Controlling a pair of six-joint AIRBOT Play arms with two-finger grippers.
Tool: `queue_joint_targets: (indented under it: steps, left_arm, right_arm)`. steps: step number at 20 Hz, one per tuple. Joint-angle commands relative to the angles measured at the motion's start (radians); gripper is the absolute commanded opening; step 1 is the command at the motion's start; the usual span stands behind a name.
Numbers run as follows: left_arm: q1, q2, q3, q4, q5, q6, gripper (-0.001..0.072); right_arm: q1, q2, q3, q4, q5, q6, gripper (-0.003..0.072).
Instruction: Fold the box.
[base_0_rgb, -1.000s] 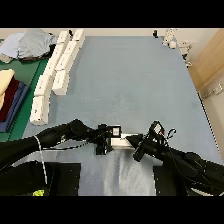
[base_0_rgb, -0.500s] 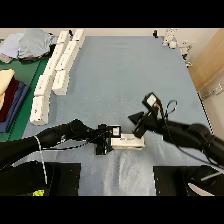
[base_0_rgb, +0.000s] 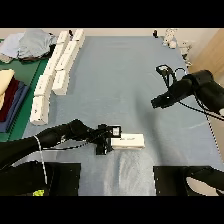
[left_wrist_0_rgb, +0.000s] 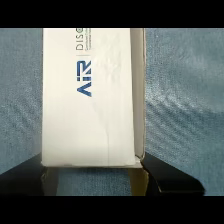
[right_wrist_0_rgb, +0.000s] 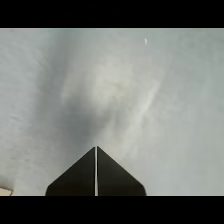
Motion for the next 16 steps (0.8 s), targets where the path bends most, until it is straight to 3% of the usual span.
queue_joint_targets:
  steps: [1,11,13,16]
  left_arm:
    - [0.0,0.0,0.0,0.0,0.0,0.0,0.0441]
    - [0.009,0.034,0.011,0.039,0.0,-0.132,0.0442]
    - [0.037,0.105,0.011,0.121,-0.001,-0.267,0.0442]
    - [0.158,0.259,0.011,0.364,-0.032,-0.651,0.0442]
  right_arm:
    - [-0.027,-0.087,0.052,-0.018,-0.129,0.066,0.0018]
    - [-0.027,-0.084,0.052,-0.003,-0.132,0.069,0.0018]
    - [-0.027,-0.084,0.052,-0.003,-0.132,0.069,0.0018]
    - [-0.027,-0.084,0.052,-0.003,-0.132,0.069,0.0018]
